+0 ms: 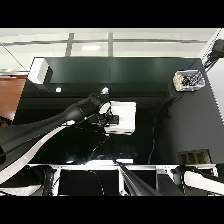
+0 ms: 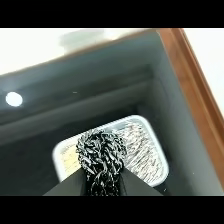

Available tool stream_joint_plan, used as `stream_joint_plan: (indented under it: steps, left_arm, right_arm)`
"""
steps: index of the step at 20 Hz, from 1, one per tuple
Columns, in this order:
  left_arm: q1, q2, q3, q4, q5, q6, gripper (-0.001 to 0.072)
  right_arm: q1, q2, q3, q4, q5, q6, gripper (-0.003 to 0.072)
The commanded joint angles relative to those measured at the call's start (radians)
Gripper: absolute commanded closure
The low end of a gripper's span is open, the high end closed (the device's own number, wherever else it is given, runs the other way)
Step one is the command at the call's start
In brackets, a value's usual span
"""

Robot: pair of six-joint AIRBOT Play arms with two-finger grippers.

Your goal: Fold the box and place the chain.

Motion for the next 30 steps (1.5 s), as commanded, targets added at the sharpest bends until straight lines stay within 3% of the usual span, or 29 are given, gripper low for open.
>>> stream_joint_plan:
  steps: [1, 4, 7, 10, 14, 18, 25, 30]
  left_arm:
    - [0.000, 0.000, 0.000, 0.001, 0.002, 0.000, 0.0684]
    - [0.001, 0.000, 0.000, 0.001, 0.002, 0.001, 0.0684]
    - [0.000, 0.000, 0.000, 0.001, 0.001, 0.000, 0.0684]
    - [0.000, 0.000, 0.000, 0.002, 0.002, 0.001, 0.0684]
    - [0.000, 0.000, 0.000, 0.002, 0.003, 0.001, 0.0684]
    - [0.000, 0.000, 0.000, 0.002, 0.002, 0.001, 0.0684]
    - [0.000, 0.000, 0.000, 0.002, 0.002, 0.001, 0.0684]
    - [0.000, 0.000, 0.000, 0.002, 0.010, 0.001, 0.0684]
  right_arm:
    - [0.001, 0.180, -0.060, 0.160, 0.113, -0.126, 0.0682]
    - [0.002, 0.411, -0.259, 0.334, 0.101, -0.209, 0.0684]
    - [0.002, 0.558, -0.391, 0.500, 0.257, -0.263, 0.0684]
    - [0.027, 0.586, -0.422, 0.650, 0.436, -0.331, 0.0684]
    - [0.182, 0.583, -0.456, 0.717, 0.472, -0.328, 0.0683]
    - [0.311, 0.583, -0.475, 0.773, 0.402, -0.264, 0.0683]
    - [0.524, 0.534, -0.479, 0.805, 0.132, -0.256, 0.0683]
    - [0.620, 0.426, -0.591, 0.756, 0.060, -0.306, 0.0679]
